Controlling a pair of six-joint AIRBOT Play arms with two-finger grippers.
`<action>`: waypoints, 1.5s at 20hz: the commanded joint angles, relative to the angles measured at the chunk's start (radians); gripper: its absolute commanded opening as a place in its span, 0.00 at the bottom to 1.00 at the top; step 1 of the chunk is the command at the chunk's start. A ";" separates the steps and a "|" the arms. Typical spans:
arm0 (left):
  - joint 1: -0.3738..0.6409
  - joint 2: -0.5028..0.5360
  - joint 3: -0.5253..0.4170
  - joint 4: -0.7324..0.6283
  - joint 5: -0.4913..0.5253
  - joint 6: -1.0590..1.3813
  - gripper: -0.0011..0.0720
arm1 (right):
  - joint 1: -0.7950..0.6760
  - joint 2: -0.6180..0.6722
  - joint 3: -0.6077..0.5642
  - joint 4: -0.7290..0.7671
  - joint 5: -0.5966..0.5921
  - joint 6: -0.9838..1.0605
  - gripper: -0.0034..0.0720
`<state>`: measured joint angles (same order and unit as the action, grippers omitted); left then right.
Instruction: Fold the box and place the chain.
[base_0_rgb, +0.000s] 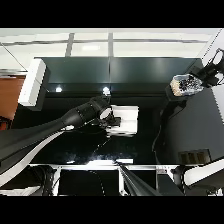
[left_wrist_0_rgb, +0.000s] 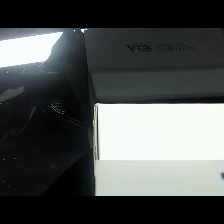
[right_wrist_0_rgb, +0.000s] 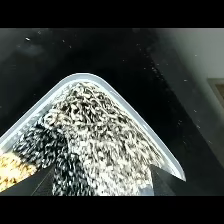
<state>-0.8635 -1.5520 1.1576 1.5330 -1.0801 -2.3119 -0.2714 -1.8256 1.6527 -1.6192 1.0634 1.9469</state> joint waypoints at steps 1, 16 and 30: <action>0.001 0.000 0.000 0.000 0.003 0.000 0.05 | -0.005 -0.062 0.021 -0.019 -0.006 -0.011 1.00; 0.001 0.000 0.000 -0.001 0.002 0.000 0.05 | -0.007 0.156 0.115 0.051 0.066 -0.229 0.06; 0.000 0.000 0.000 -0.005 0.003 0.000 0.05 | -0.007 0.793 0.173 0.411 0.148 -0.450 0.06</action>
<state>-0.8635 -1.5520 1.1576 1.5284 -1.0782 -2.3119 -0.2787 -1.1358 1.8210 -1.3197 1.0794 1.5623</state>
